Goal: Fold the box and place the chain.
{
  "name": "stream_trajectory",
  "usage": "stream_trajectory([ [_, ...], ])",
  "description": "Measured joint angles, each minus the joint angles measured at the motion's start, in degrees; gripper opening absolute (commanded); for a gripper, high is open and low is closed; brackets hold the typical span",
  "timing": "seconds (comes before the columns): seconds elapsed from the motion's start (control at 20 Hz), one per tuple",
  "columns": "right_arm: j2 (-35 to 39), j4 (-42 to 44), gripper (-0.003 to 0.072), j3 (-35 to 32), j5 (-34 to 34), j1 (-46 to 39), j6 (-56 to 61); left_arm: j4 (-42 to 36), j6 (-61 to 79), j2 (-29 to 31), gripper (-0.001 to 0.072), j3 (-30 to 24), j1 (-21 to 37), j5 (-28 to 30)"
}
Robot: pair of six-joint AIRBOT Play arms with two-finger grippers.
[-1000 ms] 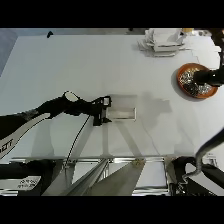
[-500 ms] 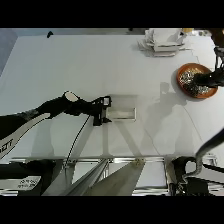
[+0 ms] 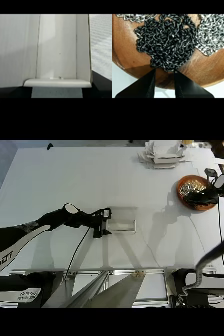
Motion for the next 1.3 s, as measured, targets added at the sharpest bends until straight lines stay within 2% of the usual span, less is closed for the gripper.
stream_trajectory([
  [0.05, -0.3, 0.0, 0.0218, 0.0, 0.2, 0.0, 0.0, 0.0, 0.0, 0.0, 0.0154, 0.0, 0.0, 0.0],
  [0.15, -0.9, -0.1, 0.0152, 0.0, 0.4, 0.0, 0.2, 0.0, 0.0, 0.0, 0.0154, 0.0, 0.0, 0.0],
  [0.2, -1.0, -0.2, 0.015, 0.0, 0.4, 0.0, 0.2, 0.0, 0.0, 0.0, 0.0154, 0.0, 0.0, 0.0],
  [0.3, -1.3, -0.3, 0.0049, 0.0, 0.4, 0.0, 0.2, 0.0, 0.0, 0.0, 0.0154, 0.0, 0.0, 0.0],
  [0.45, -1.4, -1.0, 0.0014, 0.0, 0.1, 0.0, 0.2, 0.0, 0.0, 0.0, 0.0154, 0.0, 0.0, 0.0],
  [0.8, 0.4, -1.7, 0.0015, 0.0, -0.3, 0.0, 0.2, 0.0, 0.0, 0.0, 0.0154, 0.0, 0.0, 0.0],
  [1.1, 11.8, -1.0, 0.0015, 0.0, 3.3, 0.0, -1.8, 0.0, 0.0, 0.0, 0.0154, 0.0, 0.0, 0.0],
  [1.3, 22.9, 4.6, 0.0015, 0.0, 7.3, 0.0, -4.7, 0.0, 0.0, 0.0, 0.0154, 0.0, 0.0, 0.0],
])
